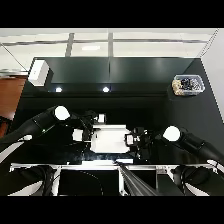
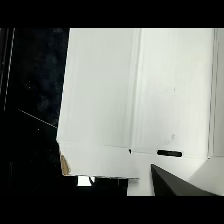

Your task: Fold the box and place the chain.

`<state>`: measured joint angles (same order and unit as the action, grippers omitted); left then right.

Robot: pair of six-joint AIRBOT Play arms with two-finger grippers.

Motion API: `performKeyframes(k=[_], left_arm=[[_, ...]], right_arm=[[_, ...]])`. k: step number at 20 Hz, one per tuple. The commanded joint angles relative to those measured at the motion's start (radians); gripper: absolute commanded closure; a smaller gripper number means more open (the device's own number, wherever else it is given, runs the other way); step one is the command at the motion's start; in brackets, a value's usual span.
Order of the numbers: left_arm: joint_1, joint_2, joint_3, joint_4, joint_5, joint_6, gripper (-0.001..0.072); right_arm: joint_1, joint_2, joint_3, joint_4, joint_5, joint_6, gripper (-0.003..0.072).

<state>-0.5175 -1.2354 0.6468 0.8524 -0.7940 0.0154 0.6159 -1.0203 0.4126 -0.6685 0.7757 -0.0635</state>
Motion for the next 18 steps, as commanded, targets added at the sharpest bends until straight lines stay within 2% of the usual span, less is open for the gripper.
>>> performKeyframes(k=[1, 5, 12, 15, 18], left_arm=[[-0.001, -0.001, -0.001, 0.001, 0.001, 0.0, 0.068], [-0.001, -0.001, -0.001, 0.001, 0.001, 0.0, 0.068], [-0.001, -0.001, -0.001, 0.001, 0.0, 0.0, 0.068], [-0.001, -0.001, -0.001, 0.001, 0.001, 0.0, 0.068], [-0.001, -0.001, -0.001, 0.001, 0.0, 0.0, 0.068]], right_arm=[[0.028, -0.028, 0.0, 0.07, -0.013, -0.05, -0.0029], [0.084, -0.066, 0.0, 0.071, -0.069, -0.05, -0.0028], [0.089, -0.062, 0.0, 0.097, -0.144, -0.04, -0.0028], [0.086, -0.026, 0.017, 0.089, -0.14, 0.07, -0.003], [0.056, 0.021, 0.025, 0.08, -0.144, 0.087, -0.0029]])
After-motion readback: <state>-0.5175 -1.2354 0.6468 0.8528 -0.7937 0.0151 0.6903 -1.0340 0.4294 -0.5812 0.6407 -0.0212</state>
